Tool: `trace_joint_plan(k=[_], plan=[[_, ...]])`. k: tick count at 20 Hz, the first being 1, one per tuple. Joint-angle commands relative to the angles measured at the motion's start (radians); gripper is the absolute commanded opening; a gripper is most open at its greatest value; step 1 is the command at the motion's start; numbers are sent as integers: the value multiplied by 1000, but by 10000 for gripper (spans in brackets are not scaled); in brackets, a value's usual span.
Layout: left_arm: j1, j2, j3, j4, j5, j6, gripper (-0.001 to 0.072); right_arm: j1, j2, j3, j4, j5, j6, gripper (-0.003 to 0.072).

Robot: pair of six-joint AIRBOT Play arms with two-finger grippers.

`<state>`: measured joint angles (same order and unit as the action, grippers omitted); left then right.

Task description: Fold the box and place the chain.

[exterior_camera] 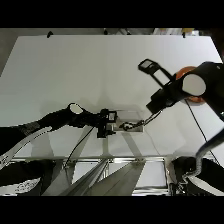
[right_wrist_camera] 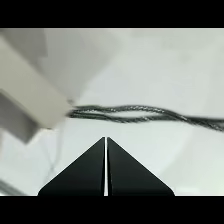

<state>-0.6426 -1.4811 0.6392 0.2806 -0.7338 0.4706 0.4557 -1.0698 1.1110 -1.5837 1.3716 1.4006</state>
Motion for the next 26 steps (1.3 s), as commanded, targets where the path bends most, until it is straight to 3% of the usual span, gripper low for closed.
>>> trace_joint_plan(k=[1, 3, 5, 7, 9, 15, 26], plan=[[0, 1, 0, 0, 0, 0, 334, -190, -32, 7, -58, 19, 64, 21], [0, 1, 0, 0, 0, 0, 334, -306, -57, -24, 24, 0, 66, 57], [0, 1, 0, 0, -1, 0, 334, -372, -78, -83, 104, -35, 64, 175], [0, 1, 0, 0, 0, 0, 334, -379, -104, -156, 104, -85, 58, 206], [0, 1, 0, 0, 0, 0, 334, -379, -139, -212, 125, -143, 67, 283], [0, 1, 0, 0, 0, 0, 334, -378, -239, -249, 230, -219, 70, 289], [0, 1, 0, 0, -3, 0, 334, -378, -315, -265, 214, -268, 122, 244]])
